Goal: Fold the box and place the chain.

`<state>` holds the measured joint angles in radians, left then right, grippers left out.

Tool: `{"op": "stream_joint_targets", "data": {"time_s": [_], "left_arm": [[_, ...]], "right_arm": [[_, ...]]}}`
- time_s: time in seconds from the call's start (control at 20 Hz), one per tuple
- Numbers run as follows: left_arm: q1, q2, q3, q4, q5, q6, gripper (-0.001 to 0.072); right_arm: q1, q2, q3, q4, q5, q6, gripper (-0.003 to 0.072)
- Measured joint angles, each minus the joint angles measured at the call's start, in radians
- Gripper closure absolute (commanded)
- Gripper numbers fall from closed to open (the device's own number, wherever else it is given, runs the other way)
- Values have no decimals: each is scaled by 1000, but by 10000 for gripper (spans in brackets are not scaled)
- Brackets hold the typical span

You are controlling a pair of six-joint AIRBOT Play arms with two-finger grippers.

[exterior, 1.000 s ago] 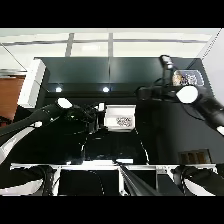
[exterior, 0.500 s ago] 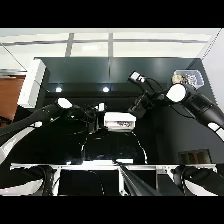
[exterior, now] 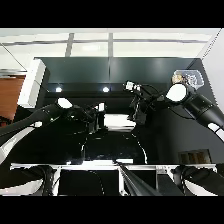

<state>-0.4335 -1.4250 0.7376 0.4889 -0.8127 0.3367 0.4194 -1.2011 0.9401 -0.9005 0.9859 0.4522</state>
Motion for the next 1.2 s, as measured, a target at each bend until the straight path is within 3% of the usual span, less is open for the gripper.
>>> {"op": "stream_joint_targets", "data": {"time_s": [0.25,0.3,0.4,0.45,0.5,0.55,0.6,1.2], "left_arm": [[0,0,0,0,0,0,367],[0,0,0,0,0,-1,367],[0,0,0,-1,2,-2,367],[0,0,0,-1,3,-2,367],[0,0,0,-2,4,-2,367],[0,0,0,-2,4,-2,367],[0,0,0,-2,4,-2,367],[0,0,0,0,-1,0,367]], "right_arm": [[2,-5,-34,15,-2,-21,-17],[2,-6,-43,23,-16,-23,19],[8,-7,-52,32,-43,-32,225],[12,-7,-56,35,-48,-38,227],[17,-8,-58,37,-57,-44,286],[23,-8,-60,38,-63,-48,401],[29,-8,-61,39,-65,-51,450],[60,-16,-64,29,-61,-59,449]]}}
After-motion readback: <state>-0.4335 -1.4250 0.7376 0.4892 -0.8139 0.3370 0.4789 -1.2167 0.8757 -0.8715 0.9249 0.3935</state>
